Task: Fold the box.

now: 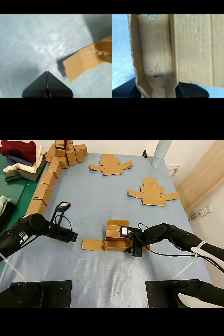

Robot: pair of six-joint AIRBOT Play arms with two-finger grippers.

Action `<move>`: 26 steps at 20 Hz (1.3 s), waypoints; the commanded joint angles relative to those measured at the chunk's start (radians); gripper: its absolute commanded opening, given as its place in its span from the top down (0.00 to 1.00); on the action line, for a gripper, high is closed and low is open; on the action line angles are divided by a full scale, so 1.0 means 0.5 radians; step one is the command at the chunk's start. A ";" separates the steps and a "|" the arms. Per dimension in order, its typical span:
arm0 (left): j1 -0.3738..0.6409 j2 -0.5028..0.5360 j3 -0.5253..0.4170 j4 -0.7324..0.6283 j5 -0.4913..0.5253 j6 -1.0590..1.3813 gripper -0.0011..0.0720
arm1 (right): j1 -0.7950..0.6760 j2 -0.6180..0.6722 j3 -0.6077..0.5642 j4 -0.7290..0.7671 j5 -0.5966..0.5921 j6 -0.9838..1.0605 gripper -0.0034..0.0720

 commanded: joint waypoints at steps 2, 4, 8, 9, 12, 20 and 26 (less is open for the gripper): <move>0.002 -0.228 -0.021 -0.262 -0.125 -0.212 0.97 | 0.000 0.000 -0.001 0.000 0.000 0.001 0.29; -0.116 -0.336 -0.020 -0.388 -0.022 -0.167 0.97 | 0.000 0.000 -0.001 0.000 0.001 0.001 0.29; -0.285 -0.378 -0.012 -0.646 0.118 -0.064 0.97 | 0.000 0.000 -0.001 0.000 0.001 0.001 0.29; -0.306 -0.378 0.001 -0.699 0.114 -0.028 0.97 | 0.000 0.000 -0.001 0.000 0.001 0.001 0.29; -0.359 -0.378 0.060 -0.792 0.101 0.013 0.97 | 0.000 0.000 -0.001 0.000 0.001 0.001 0.29; -0.415 -0.378 0.120 -0.978 -0.011 0.090 0.38 | 0.000 0.000 -0.001 0.000 0.001 0.001 0.29; -0.412 -0.378 0.229 -0.978 -0.011 0.100 0.37 | 0.000 0.000 -0.001 0.000 0.001 0.001 0.29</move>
